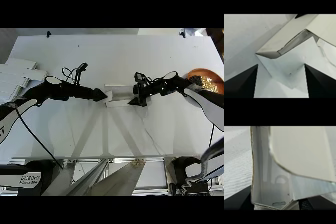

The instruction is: Fold the box and place the chain.

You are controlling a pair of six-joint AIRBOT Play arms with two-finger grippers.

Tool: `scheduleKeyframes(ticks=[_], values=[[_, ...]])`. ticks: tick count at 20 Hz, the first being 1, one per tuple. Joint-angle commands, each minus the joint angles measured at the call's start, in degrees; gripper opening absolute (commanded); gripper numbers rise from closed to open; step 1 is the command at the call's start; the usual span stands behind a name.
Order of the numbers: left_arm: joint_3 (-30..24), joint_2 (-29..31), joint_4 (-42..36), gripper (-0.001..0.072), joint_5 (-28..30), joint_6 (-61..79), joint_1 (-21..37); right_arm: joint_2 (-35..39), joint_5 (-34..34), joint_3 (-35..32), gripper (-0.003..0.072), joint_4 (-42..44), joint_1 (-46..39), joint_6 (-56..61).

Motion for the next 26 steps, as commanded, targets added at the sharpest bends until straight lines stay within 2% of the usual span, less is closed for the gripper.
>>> scheduleKeyframes(ticks=[1, 3, 7, 18, 22, 23, 26], values=[[0.1, -0.9, -2.3, 0.0642, -0.9, 0.7, 0.0, 0.0, 0.0, 0.0, 0.0425, 0.0, 0.0, 0.0], [0.1, -1.5, -2.2, 0.0642, -0.4, 0.7, 0.0, 0.0, 0.0, 0.0, 0.0425, 0.0, 0.0, 0.0], [0.1, -1.7, -2.3, 0.0638, 4.1, 1.8, -1.6, 0.0, 0.0, 0.0, 0.0425, 0.0, 0.0, 0.0], [0.1, -1.7, -2.5, 0.0632, 9.5, 1.9, -4.3, 0.0, 0.0, 0.0, 0.0425, 0.0, 0.0, 0.0], [0.1, -1.7, 0.4, 0.061, 9.9, 1.9, -4.3, 0.0, 0.0, 0.0, 0.0425, 0.0, 0.0, 0.0], [0.1, -1.7, 0.2, 0.0562, 10.4, 1.4, -4.3, 0.0, 0.0, 0.0, 0.0425, 0.0, 0.0, 0.0], [0.1, -1.7, -0.1, 0.0558, 12.1, 1.6, -4.3, 0.0, 0.0, 0.0, 0.0425, 0.0, 0.0, 0.0]])
